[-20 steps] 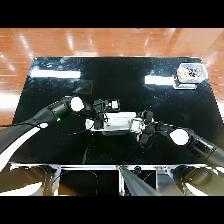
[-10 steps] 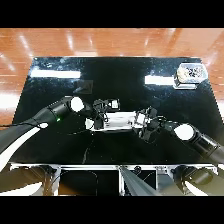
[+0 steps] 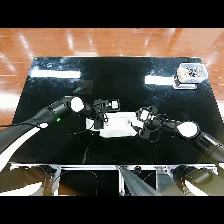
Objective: Fold the box and place the chain.
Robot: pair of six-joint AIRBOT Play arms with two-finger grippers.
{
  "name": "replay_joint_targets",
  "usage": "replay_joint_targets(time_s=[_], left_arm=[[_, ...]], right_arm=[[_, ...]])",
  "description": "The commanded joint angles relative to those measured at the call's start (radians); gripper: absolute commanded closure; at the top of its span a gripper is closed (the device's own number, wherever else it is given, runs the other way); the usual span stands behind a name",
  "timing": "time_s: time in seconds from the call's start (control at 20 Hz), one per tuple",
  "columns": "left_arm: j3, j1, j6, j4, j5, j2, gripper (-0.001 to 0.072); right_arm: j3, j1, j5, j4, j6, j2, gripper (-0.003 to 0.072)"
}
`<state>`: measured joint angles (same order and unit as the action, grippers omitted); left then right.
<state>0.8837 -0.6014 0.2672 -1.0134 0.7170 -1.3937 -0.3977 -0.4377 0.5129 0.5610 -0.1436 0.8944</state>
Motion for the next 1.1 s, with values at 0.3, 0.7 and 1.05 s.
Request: replay_joint_targets(time_s=[0.3,0.7,1.05], left_arm=[[0.001,0.001,0.015,-0.047,0.055,-0.001,0.0687],[0.001,0.003,0.029,-0.045,0.038,-0.001,0.0687],[0.006,0.021,0.029,-0.046,-0.019,-0.006,0.0687]], right_arm=[[-0.018,0.029,0.019,-0.008,0.009,-0.022,-0.0023],[-0.139,0.336,0.277,0.265,0.111,0.001,-0.0023],[-0.089,0.202,0.288,0.202,-0.241,0.174,-0.0022]])
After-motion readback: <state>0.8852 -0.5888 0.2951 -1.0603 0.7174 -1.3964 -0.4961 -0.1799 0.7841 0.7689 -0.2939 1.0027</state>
